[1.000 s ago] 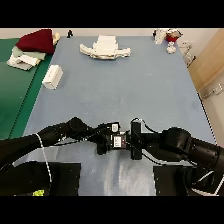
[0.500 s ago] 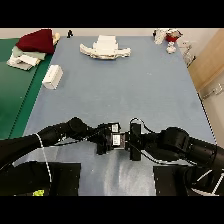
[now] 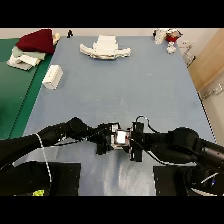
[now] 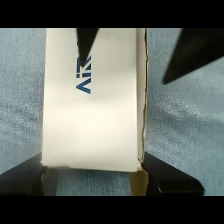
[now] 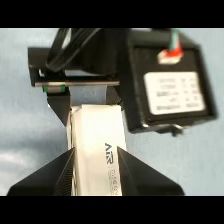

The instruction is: Fold the box.

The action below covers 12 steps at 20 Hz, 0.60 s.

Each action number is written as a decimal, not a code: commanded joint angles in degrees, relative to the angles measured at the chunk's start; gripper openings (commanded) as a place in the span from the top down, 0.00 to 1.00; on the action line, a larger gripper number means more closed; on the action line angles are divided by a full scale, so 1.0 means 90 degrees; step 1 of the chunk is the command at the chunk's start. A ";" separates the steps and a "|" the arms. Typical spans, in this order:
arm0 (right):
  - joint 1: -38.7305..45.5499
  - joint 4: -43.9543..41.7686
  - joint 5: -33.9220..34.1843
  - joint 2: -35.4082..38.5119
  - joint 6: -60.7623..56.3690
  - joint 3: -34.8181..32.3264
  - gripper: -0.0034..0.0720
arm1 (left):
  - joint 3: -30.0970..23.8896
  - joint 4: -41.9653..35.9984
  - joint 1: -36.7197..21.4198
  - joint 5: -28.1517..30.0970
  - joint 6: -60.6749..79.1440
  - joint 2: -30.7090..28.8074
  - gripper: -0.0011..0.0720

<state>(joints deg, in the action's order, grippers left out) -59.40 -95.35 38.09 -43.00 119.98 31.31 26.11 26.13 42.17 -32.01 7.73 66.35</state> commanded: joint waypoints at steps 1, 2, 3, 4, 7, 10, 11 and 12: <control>0.0017 -0.0517 -0.0109 0.0440 -0.1256 -0.0032 0.40 | 0.0002 0.0000 0.0000 0.0002 -0.0002 0.0002 0.45; 0.0017 -0.0627 -0.0311 0.0573 -0.1821 -0.0153 0.42 | 0.0002 0.0000 0.0000 0.0002 -0.0002 0.0002 0.45; 0.0017 -0.0624 -0.0627 0.0736 -0.2395 -0.0359 0.55 | 0.0002 0.0000 0.0000 0.0002 -0.0002 0.0002 0.45; 0.0017 -0.0622 -0.1120 0.0964 -0.3060 -0.0704 0.78 | 0.0002 0.0000 0.0000 0.0002 -0.0002 0.0002 0.45; 0.0012 -0.0624 -0.3208 0.1622 -0.5078 -0.2072 0.88 | 0.0002 0.0000 0.0000 0.0000 -0.0002 0.0002 0.45; 0.0015 -0.0622 -0.3983 0.1673 -0.5668 -0.2730 0.88 | 0.0002 0.0000 0.0000 0.0002 -0.0002 0.0002 0.45; 0.0015 -0.0622 -0.3985 0.1613 -0.5668 -0.2781 0.88 | 0.0002 0.0000 0.0000 0.0002 -0.0002 0.0002 0.45; 0.0017 -0.0622 -0.3980 0.1525 -0.5668 -0.2793 0.88 | 0.0002 0.0000 0.0000 0.0002 -0.0002 0.0002 0.45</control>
<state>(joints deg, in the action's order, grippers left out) -59.27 -100.75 8.40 -29.36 75.22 9.78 26.11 26.11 42.17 -32.01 7.70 66.35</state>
